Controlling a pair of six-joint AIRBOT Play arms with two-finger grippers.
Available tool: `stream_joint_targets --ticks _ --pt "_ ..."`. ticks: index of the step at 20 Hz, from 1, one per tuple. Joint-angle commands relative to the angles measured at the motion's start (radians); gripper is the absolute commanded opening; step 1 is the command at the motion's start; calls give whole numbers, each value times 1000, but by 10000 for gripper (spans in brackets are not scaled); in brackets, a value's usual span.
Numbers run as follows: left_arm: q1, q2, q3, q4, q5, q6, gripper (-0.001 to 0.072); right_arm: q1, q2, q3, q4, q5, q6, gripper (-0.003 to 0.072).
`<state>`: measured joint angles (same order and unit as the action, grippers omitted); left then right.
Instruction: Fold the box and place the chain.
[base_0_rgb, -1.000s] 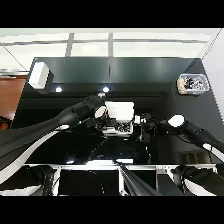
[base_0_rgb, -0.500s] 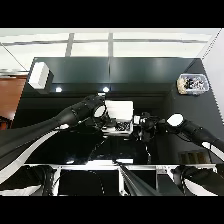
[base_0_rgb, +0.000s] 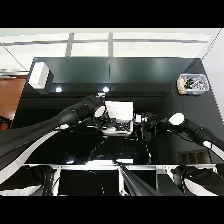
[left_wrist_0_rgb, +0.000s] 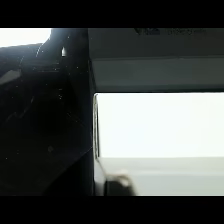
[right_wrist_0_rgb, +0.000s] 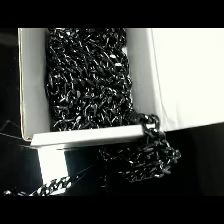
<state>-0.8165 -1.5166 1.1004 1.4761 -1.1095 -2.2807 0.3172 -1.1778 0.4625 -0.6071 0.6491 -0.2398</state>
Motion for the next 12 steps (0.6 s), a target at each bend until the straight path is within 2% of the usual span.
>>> stream_joint_targets --ticks 1,5,8,11,12 --pt "0 0 1 0 0 0 30 -12 57 4 -1 24 163 16" --pt "0 0 1 0 1 0 30 -57 230 47 -82 161 560 15" --pt "0 0 1 0 1 0 30 -85 348 103 -164 263 702 15" --pt "0 0 1 0 1 0 30 -92 362 103 -235 249 741 19" --pt "0 0 1 0 1 0 30 -92 349 78 -248 211 741 169"
